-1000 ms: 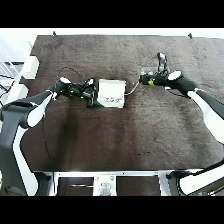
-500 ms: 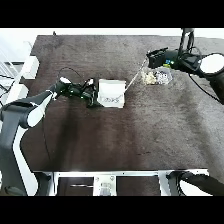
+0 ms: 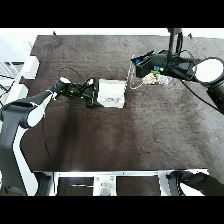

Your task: Fold the box and place the chain.

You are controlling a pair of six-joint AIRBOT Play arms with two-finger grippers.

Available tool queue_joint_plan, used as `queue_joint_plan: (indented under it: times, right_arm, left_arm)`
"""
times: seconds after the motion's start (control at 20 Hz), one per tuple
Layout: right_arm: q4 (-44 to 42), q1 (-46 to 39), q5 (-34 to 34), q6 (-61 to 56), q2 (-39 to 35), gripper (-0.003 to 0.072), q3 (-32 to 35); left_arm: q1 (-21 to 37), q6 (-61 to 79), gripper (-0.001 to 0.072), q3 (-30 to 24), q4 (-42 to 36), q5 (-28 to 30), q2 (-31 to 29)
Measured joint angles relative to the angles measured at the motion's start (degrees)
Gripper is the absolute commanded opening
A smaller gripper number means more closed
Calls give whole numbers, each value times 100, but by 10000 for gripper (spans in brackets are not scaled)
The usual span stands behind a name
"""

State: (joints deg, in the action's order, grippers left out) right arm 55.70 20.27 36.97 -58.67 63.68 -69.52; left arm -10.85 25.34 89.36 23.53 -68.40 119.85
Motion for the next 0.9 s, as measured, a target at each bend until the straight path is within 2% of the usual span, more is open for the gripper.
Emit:
queue_joint_plan:
  times: [0.3,0.55,0.6,0.65,0.7,0.9]
  right_arm:
    - [-7,474,-326,-87,313,6,313]
    - [-166,776,-789,-122,1250,9,382]
    - [-214,809,-905,-125,1502,112,387]
    - [-249,824,-1054,-127,1740,345,391]
    - [-267,826,-1226,-122,1976,468,393]
    - [-330,581,-1495,-107,2243,469,400]
  left_arm:
    - [0,2,624,0,0,0,0]
    - [0,2,624,0,0,2,0]
    - [0,0,624,0,0,0,0]
    - [0,0,624,2,2,0,0]
    - [0,2,624,2,0,0,0]
    - [0,2,624,2,2,0,0]
